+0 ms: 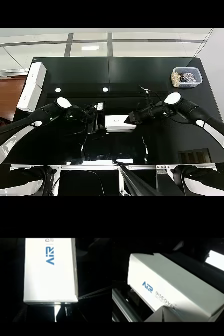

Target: Fold the box and place the chain.

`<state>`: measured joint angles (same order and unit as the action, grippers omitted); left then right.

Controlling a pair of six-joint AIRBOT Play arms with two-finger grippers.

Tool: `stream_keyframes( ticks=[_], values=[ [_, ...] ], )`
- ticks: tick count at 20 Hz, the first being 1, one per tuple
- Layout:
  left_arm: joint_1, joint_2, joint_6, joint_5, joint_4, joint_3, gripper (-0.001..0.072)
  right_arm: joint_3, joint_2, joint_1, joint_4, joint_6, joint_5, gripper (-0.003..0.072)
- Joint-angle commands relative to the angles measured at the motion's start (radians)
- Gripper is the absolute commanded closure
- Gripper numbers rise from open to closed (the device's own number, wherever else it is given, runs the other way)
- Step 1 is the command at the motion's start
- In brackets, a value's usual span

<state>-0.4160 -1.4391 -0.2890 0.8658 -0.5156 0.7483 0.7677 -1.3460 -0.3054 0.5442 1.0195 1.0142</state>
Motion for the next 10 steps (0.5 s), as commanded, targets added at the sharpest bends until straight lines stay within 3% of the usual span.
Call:
stream_keyframes(
  ticks=[1, 5, 9, 10],
  values=[
    [0.0, -0.001, 0.002, 0.0, 0.004, 0.0, 0.0305, 0.01, 0.003, -0.006, 0.01, 0.001, 0.023, 0.0675],
    [0.0, -0.001, 0.002, 0.0, 0.004, 0.0, 0.0306, 0.103, 0.041, 0.007, 0.024, -0.002, 0.143, 0.0675],
    [0.0, 0.001, 0.002, -0.001, 0.003, 0.003, 0.0303, 0.222, 0.17, 0.129, 0.165, 0.032, 0.286, 0.0675],
    [0.001, 0.003, 0.002, 0.0, 0.001, 0.01, 0.0236, 0.225, 0.213, 0.175, 0.192, 0.048, 0.29, 0.0675]
  ],
)
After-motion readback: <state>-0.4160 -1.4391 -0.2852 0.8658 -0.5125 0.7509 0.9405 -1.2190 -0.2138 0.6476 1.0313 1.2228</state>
